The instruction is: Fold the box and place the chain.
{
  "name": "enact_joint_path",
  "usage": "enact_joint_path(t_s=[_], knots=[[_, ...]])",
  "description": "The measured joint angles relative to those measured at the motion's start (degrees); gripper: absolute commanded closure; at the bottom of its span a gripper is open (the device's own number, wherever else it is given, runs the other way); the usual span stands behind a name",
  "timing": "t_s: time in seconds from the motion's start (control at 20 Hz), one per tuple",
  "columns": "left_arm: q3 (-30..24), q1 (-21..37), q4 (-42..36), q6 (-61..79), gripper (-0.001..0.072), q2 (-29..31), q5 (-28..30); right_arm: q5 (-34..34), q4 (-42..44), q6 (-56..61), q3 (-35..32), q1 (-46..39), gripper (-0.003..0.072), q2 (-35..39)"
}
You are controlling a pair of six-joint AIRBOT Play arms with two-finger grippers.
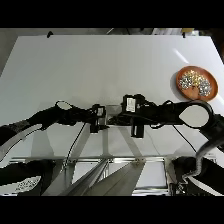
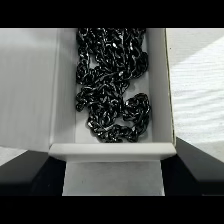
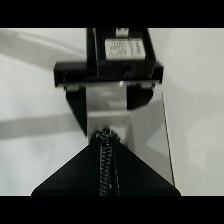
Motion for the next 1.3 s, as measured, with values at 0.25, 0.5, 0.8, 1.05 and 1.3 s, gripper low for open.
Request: enact_joint_path(t_s=[0.25, 0.5, 0.8, 1.05, 1.3], knots=[[0.0, 0.0, 0.0, 0.0, 0.0456, 0.0, 0.0, -8.2, 4.2, 0.2, 0.0, 3.4, 0.0670, -2.6], [0.0, 0.0, 0.0, 0.0, 0.0456, 0.0, 0.0, -10.3, 1.8, 3.8, 0.0, 4.2, 0.0670, -5.9], [0.0, 0.0, 0.0, 0.0, 0.0456, 0.0, 0.0, -6.0, -7.7, 12.4, 0.0, 4.3, 0.0501, -7.3], [0.0, 0.0, 0.0, 0.0, 0.0456, 0.0, 0.0, -1.4, -11.7, 15.2, 1.1, 1.6, 0.0467, -7.0], [0.0, 0.0, 0.0, 0.0, 0.0456, 0.0, 0.0, 10.4, -15.6, 16.9, 4.1, -8.8, 0.0579, -6.2]])
